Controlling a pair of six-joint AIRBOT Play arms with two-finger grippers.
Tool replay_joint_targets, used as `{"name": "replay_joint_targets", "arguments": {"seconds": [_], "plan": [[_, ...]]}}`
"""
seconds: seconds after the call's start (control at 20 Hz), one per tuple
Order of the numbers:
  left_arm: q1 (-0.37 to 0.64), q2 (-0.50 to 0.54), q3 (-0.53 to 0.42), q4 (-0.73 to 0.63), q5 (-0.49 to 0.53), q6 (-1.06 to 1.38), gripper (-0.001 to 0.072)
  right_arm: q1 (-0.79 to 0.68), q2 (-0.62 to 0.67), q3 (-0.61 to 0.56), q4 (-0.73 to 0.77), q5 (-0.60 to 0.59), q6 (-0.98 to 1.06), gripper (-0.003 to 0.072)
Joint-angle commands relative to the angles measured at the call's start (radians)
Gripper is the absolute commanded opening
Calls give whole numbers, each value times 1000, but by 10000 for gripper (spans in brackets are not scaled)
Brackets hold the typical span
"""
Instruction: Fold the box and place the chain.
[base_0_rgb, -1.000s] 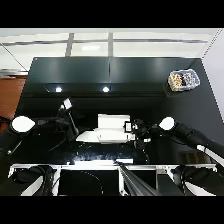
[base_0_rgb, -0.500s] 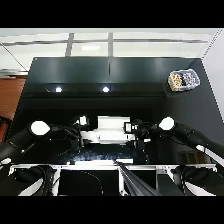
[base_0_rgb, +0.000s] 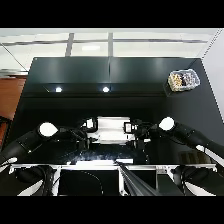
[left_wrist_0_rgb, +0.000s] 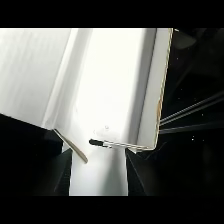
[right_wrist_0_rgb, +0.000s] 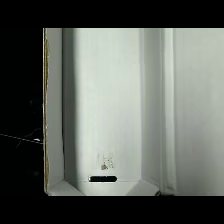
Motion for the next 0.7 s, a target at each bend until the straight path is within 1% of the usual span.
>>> {"name": "replay_joint_targets", "arguments": {"seconds": [0.0, 0.05, 0.2, 0.3, 0.45, 0.55, 0.65], "plan": [[-4, -2, 0, -45, -18, 36, 307, 1, 0, -1, 0, -3, 2, 261], [-4, -2, 0, -45, -17, 36, 281, 1, 0, -1, 0, -3, 2, 261], [-4, -4, 0, -65, -17, 36, 278, 1, 0, -1, 0, -3, 2, 262], [-12, -24, 0, -125, -16, 40, 277, 1, 0, -1, 0, -3, 2, 261], [-50, -76, 0, -197, -13, 104, 277, 1, 0, -1, 0, -3, 2, 261], [-63, -85, 2, -212, 14, 109, 277, 1, 0, -1, 0, -3, 2, 262], [-63, -85, 2, -217, 19, 109, 277, 1, 0, -1, 0, -3, 2, 262]]}}
